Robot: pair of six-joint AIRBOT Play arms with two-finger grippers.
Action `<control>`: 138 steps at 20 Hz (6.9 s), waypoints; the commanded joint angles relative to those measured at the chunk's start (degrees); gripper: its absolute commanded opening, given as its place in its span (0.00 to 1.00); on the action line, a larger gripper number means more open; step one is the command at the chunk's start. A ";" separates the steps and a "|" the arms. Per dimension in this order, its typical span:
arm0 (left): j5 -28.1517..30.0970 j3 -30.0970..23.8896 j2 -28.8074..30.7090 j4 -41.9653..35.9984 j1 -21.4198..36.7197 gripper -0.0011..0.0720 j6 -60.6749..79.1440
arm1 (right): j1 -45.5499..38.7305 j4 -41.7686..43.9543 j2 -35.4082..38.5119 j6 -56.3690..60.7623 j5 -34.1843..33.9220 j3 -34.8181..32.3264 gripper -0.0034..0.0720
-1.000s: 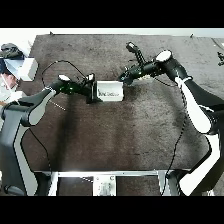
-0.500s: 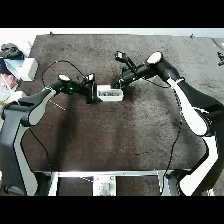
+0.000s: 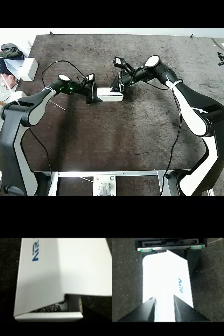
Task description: Fold the box and place the chain.
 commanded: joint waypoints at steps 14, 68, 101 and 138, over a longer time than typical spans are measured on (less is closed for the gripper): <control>0.02 0.00 0.00 0.02 -0.02 0.39 0.02 | -0.52 -1.42 1.53 2.97 1.18 -1.36 0.54; 0.00 0.00 0.00 0.02 -0.02 0.39 0.02 | -0.57 7.72 1.27 -12.15 -5.86 -12.37 0.28; 0.00 0.00 0.00 0.02 -0.02 0.39 0.02 | -3.30 20.63 36.44 5.11 -19.67 -28.28 0.03; 55.01 -6.78 16.92 7.17 21.22 0.03 -47.12 | -3.30 20.44 73.29 5.53 -54.05 -74.27 0.04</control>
